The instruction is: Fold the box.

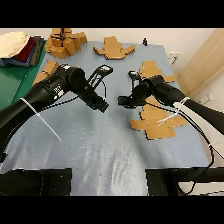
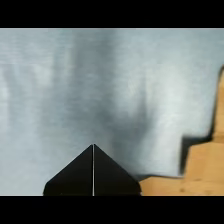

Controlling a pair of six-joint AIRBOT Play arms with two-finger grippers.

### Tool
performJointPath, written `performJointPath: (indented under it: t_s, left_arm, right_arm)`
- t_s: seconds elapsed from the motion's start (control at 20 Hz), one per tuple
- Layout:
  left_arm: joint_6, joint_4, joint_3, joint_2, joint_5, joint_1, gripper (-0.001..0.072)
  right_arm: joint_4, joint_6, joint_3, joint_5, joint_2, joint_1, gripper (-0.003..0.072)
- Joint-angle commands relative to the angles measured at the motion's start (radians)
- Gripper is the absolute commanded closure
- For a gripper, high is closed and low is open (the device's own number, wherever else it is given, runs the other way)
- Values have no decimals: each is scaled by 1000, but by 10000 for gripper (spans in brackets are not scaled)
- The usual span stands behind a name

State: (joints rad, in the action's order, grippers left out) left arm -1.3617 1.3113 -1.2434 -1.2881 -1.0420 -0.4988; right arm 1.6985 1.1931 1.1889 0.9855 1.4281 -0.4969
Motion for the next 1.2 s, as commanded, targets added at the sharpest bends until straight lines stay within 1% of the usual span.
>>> performJointPath:
  t_s: [0.0, 0.05, 0.1, 0.25, 0.3, 0.35, 0.4, 0.45, 0.5, 0.65, 0.75, 0.8, 0.9, 1.0, 1.05, 1.15]
  left_arm:
    - [0, -21, -1, -2, 68, 0, 695]
    - [0, -35, -1, -2, 107, 0, 696]
    - [0, -42, -1, -2, 136, -2, 696]
    - [0, -44, -1, -4, 180, -6, 695]
    - [0, -45, -1, -8, 188, -6, 695]
    - [0, -53, -1, -13, 189, -6, 695]
    - [0, -60, -1, -18, 189, -6, 695]
    - [0, -62, -1, -24, 192, -7, 694]
    - [0, -71, -1, -29, 190, -6, 694]
    - [0, -109, -1, -40, 188, -6, 694]
    - [0, -124, -1, -42, 188, -6, 694]
    - [0, -127, -1, -43, 191, -6, 695]
    - [0, -128, -1, -44, 197, -6, 695]
    - [0, -161, -1, -44, 175, -6, 695]
    - [0, -175, -1, -44, 167, -6, 694]
    - [0, -201, -2, -44, 143, -6, 694]
  right_arm:
    - [124, 42, 48, 185, -1, 2, 672]
    - [66, 68, 84, 260, -2, 9, 673]
    - [-47, 66, 133, 341, -5, 23, 673]
    - [-565, 69, 251, 564, -27, 98, 671]
    - [-687, 119, 264, 605, -33, 148, 644]
    - [-750, 171, 264, 622, -35, 216, 561]
    - [-742, 199, 261, 622, -33, 309, 448]
    - [-689, 204, 249, 605, -33, 415, 322]
    - [-615, 227, 232, 581, -33, 515, 224]
    - [-356, 393, 170, 513, -32, 803, 215]
    - [-212, 504, 139, 507, -9, 946, 215]
    - [-147, 554, 135, 491, 17, 996, 214]
    - [2, 649, 135, 475, 80, 1067, 205]
    - [149, 740, 135, 506, 140, 1098, 205]
    - [186, 771, 135, 520, 161, 1102, 204]
    - [202, 802, 135, 528, 186, 1102, 205]
